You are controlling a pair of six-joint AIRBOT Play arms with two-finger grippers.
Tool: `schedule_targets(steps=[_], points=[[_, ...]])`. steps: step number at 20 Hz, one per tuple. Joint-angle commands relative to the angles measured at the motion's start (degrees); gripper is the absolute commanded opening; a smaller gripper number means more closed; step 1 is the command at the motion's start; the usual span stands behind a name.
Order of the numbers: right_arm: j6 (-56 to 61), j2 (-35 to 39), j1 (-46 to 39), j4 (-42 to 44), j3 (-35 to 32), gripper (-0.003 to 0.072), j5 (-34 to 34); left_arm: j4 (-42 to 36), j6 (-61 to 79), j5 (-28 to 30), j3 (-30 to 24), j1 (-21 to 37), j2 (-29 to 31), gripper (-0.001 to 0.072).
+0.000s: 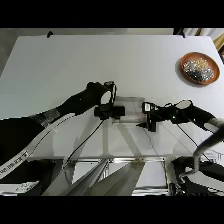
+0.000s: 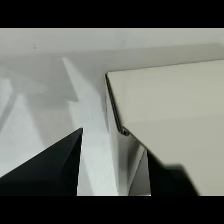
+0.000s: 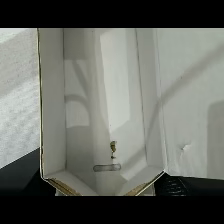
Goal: Fold the box and place the chain.
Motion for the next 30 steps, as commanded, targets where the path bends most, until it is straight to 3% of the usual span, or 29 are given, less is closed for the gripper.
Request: schedule_targets(steps=[1, 2, 3, 14, 15, 17, 18, 26, 28, 30], points=[[0.02, 0.02, -0.04, 0.00, 0.04, 0.0471, 0.00, 1.38, -0.46, -1.25, 0.50, -0.63, -0.98, 0.0358], [0.02, 0.02, -0.04, 0.00, 0.04, 0.0471, 0.00, 1.40, -0.44, -0.72, 0.50, -0.66, -0.98, 0.0236], [0.02, 0.02, -0.04, 0.00, 0.04, 0.0471, 0.00, 1.42, -0.44, 0.02, 0.50, -0.96, -1.01, 0.0194], [0.02, 0.02, -0.04, 0.00, 0.04, 0.0471, 0.00, 3.04, -0.46, 1.46, 0.46, -2.12, -2.01, 0.0206], [0.02, 0.02, -0.04, 0.00, 0.04, 0.0471, 0.00, 2.89, -0.46, 1.46, 0.46, -2.12, -2.14, 0.0191], [0.02, 0.02, -0.04, 0.00, 0.04, 0.0471, 0.00, 2.86, -0.48, 1.40, 0.46, -2.40, -2.54, 0.0035], [0.02, 0.02, -0.04, 0.00, 0.04, 0.0471, 0.00, 2.82, -0.50, 1.42, 0.46, -2.67, -2.73, 0.0007], [0.02, 0.02, -0.04, 0.00, 0.04, 0.0471, 0.00, 2.86, -2.99, 1.44, 0.46, -3.15, -3.19, 0.0015], [0.02, 0.00, -0.04, 0.00, 0.04, 0.0471, 0.00, 2.86, -2.99, 1.44, 0.46, -3.15, -3.19, 0.0055], [0.02, 0.02, -0.04, 0.00, 0.04, 0.0471, 0.00, 2.86, -2.99, 1.46, 0.46, -3.13, -3.19, 0.0175]])
